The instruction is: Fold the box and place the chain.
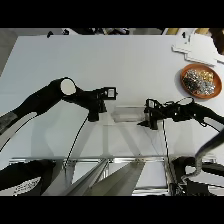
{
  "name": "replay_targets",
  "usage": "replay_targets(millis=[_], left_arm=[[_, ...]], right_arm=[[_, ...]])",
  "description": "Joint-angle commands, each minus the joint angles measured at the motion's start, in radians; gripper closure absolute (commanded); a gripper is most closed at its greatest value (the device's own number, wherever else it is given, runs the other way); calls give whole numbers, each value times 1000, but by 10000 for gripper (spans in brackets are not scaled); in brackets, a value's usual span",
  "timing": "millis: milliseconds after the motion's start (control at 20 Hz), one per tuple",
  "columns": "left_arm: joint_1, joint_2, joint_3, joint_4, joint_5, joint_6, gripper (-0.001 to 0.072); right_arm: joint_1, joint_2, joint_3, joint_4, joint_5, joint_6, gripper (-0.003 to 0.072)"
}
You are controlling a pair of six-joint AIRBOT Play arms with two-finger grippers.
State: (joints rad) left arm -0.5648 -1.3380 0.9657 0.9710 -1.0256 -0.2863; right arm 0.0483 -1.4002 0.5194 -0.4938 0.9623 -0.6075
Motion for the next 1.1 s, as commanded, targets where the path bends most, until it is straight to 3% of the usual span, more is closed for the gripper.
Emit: replay_targets(millis=[0, 100, 350, 500, 700, 1050], left_arm=[[-58, 63, 1, 56, -76, -225, 707], [-106, 58, 1, -13, -23, -263, 707], [-224, 23, 1, -84, 418, -261, 703], [-205, -17, 2, -162, 564, -260, 704], [-104, -92, 2, -328, 584, -199, 704], [-61, -229, 2, -356, 520, -201, 704]], right_arm=[[0, 0, 0, 1, -1, 0, 369], [0, 0, 0, 1, -1, 1, 369], [0, 0, 0, 1, -1, 0, 369], [0, 0, 0, 1, -1, 0, 369], [0, 0, 0, 1, -1, 1, 369], [0, 0, 0, 1, -1, 0, 369]])
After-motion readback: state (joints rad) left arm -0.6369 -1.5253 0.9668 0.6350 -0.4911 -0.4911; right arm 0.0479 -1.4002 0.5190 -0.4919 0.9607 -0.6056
